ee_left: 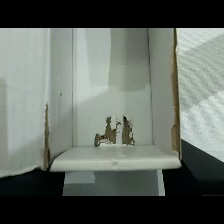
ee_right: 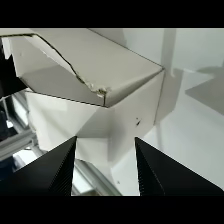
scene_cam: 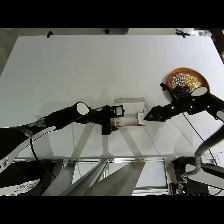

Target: Fold the box and place the chain.

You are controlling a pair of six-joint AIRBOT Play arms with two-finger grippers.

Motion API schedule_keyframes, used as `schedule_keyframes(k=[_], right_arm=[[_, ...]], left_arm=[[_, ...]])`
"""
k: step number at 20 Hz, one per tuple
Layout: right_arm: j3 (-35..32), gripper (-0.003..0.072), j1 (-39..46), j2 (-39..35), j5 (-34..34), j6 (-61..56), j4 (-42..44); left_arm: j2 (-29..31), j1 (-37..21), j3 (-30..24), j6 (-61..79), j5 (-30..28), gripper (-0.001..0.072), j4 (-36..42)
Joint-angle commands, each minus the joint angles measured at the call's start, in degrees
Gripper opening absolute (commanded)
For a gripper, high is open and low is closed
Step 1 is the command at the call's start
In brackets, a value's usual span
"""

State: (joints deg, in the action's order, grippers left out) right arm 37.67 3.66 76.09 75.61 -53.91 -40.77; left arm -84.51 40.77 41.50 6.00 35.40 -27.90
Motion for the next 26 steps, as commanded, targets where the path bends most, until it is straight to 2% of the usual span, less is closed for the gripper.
schedule_keyframes(k=[1,8,14,18,26], right_arm=[[0.0,0.0411,-4.0,-1.4,-4.5,-2.0,-1.5],[0.1,0.0411,-12.7,-7.3,-13.9,-18.3,-11.6],[0.1,0.0410,-23.8,-7.4,-20.1,-35.4,-21.8],[0.2,0.0409,-27.5,-7.4,-23.7,-45.5,-26.9],[5.9,0.0407,-33.6,-6.9,-25.3,-60.1,-43.8]], left_arm=[[0.0,0.0,0.0,0.0,0.0,0.0090,0.0],[0.1,0.0,0.0,0.0,0.0,0.0090,0.0],[0.0,0.0,0.0,0.0,0.0,0.0090,0.0],[0.0,0.0,0.0,0.0,0.0,0.0090,0.0],[0.0,0.0,0.0,0.0,0.0,0.0090,0.0]])
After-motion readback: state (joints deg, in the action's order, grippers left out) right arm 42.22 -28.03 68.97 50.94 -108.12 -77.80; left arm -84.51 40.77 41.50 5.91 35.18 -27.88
